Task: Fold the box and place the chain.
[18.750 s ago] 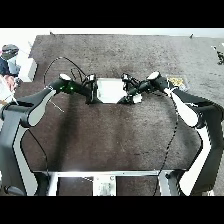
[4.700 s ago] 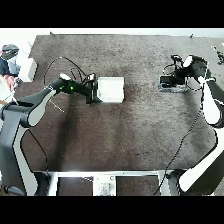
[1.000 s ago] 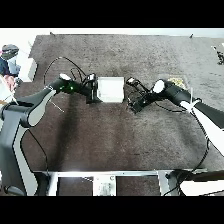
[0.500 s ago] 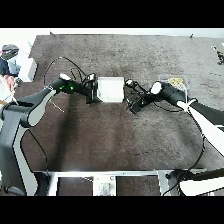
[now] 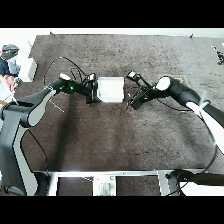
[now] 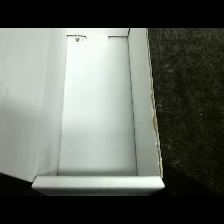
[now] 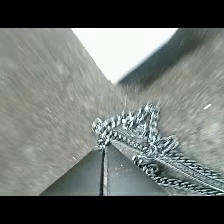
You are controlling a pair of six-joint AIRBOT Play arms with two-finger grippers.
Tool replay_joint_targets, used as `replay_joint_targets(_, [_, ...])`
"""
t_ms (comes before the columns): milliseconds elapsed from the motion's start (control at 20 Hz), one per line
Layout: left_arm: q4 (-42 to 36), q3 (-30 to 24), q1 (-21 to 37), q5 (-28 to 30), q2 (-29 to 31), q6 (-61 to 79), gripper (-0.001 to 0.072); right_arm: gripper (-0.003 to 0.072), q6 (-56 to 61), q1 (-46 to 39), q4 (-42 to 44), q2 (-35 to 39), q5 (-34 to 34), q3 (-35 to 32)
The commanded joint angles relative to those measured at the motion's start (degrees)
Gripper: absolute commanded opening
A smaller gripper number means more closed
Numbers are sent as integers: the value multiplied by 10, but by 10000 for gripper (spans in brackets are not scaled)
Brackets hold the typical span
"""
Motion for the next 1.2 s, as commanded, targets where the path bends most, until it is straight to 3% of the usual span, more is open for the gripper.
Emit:
replay_joint_targets(0, [0, 0, 0, 0, 0, 0, 485, 10, -1, 0, 59, 85, -34, 1])
replay_joint_targets(100, [0, 1, 0, 0, 0, 0, 485, 10, -1, 0, 96, 119, -79, 7])
replay_joint_targets(300, [0, 1, 0, 0, 0, 0, 485, 9, 8, 17, 116, 120, -85, 89])
replay_joint_targets(550, [0, 1, 0, 0, 0, 0, 485, 9, 17, 55, 111, 85, -83, 174])
replay_joint_targets(750, [0, 1, 0, 0, 0, 0, 485, 10, 46, 76, 105, 36, -46, 178])
replay_joint_targets(900, [0, 1, 0, 0, 0, 0, 485, 10, 65, 92, 70, -7, -42, 178])
replay_joint_targets(1050, [0, 1, 0, 0, 0, 0, 485, 17, 203, 72, -48, -21, -33, 172])
replay_joint_targets(1100, [0, 1, 0, 0, 0, 0, 485, 184, 252, 54, -77, -21, -29, 163])
replay_joint_targets(1150, [0, 1, 0, 0, 0, 0, 485, 252, 287, 30, -91, -21, -23, 150])
